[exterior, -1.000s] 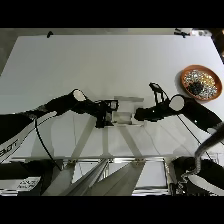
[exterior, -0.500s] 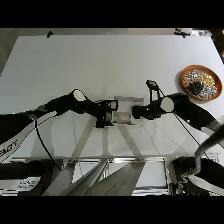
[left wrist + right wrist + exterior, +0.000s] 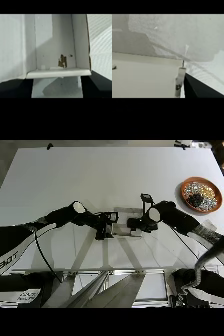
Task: Fold the box and place the chain.
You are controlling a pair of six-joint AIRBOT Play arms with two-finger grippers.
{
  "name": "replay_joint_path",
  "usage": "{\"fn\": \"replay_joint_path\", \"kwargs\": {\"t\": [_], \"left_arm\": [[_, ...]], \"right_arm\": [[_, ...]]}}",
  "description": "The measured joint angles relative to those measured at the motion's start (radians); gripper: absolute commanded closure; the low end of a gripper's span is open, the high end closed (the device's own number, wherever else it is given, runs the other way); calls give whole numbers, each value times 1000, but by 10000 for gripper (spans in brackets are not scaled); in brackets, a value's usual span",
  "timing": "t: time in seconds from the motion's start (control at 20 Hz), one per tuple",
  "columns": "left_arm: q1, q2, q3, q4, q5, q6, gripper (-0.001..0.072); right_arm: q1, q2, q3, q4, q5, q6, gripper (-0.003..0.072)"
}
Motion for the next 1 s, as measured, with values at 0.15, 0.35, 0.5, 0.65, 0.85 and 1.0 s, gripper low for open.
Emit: {"fn": "replay_joint_path", "kwargs": {"t": [0.15,0.35,0.5,0.65,0.85,1.0], "left_arm": [[0,0,0,1,0,1,455],[0,0,0,0,0,1,455],[0,0,0,0,-3,1,455],[0,0,0,0,-5,1,455],[0,0,0,0,-3,1,455],[0,0,0,0,-2,-1,455]], "right_arm": [[17,-3,6,-28,34,32,273],[42,-12,8,-73,67,90,287],[61,-35,9,-92,89,118,382],[75,-53,8,-105,117,141,664],[83,-60,9,-106,122,161,462],[85,-63,9,-95,114,163,265]]}}
